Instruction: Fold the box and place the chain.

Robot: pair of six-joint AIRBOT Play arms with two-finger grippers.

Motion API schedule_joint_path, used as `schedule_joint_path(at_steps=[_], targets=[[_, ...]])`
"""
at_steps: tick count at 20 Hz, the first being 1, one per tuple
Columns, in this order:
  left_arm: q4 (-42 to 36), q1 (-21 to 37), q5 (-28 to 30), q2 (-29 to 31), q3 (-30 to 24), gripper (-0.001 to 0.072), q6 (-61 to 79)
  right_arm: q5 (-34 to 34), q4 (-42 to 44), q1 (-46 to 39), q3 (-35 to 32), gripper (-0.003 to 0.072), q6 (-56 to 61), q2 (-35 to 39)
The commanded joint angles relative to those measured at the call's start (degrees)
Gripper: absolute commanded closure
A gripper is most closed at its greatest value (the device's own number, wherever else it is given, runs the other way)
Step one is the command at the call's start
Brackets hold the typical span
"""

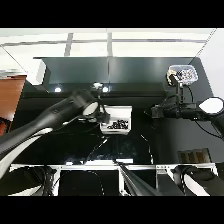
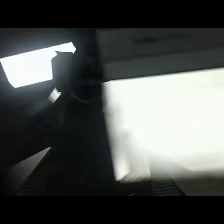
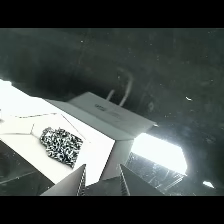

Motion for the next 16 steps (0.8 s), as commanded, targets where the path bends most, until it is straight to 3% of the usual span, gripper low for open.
schedule_joint_path(at_steps=[1,3,4,6,7,9,12,16], targets=[[9.11,5.16,0.68,13.88,-9.99,0.0001,1.55,0.0,-0.42,-0.09,-0.02,0.044,0.02,0.04],[2.29,16.33,3.72,21.46,-19.65,0.0001,3.85,-0.15,-0.44,-0.09,-0.04,0.0439,0.02,0.04],[-8.09,23.91,7.72,24.65,-24.9,0.0001,10.78,-0.15,-0.42,-0.09,-0.04,0.0439,0.04,0.04],[-37.68,36.63,15.13,27.82,-33.9,0.0001,40.48,-0.17,-0.42,-0.09,-0.07,0.044,0.04,0.02],[-51.19,40.59,15.3,27.71,-36.72,0.0002,59.39,-0.15,-0.42,-0.07,-0.07,0.0439,0.04,0.02],[-65.51,43.15,14.56,27.34,-40.33,0.0002,93.26,-0.15,-0.42,-0.07,-0.07,0.044,0.04,0.02],[-67.71,39.78,15.72,26.29,-40.83,-0.0003,126.53,-0.13,-0.39,-0.04,-0.07,0.044,0.07,0.02],[-62.34,34.32,19.12,19.56,-38.4,-0.0004,140.17,-0.13,-0.39,-0.04,-0.07,0.044,0.09,0.02]])
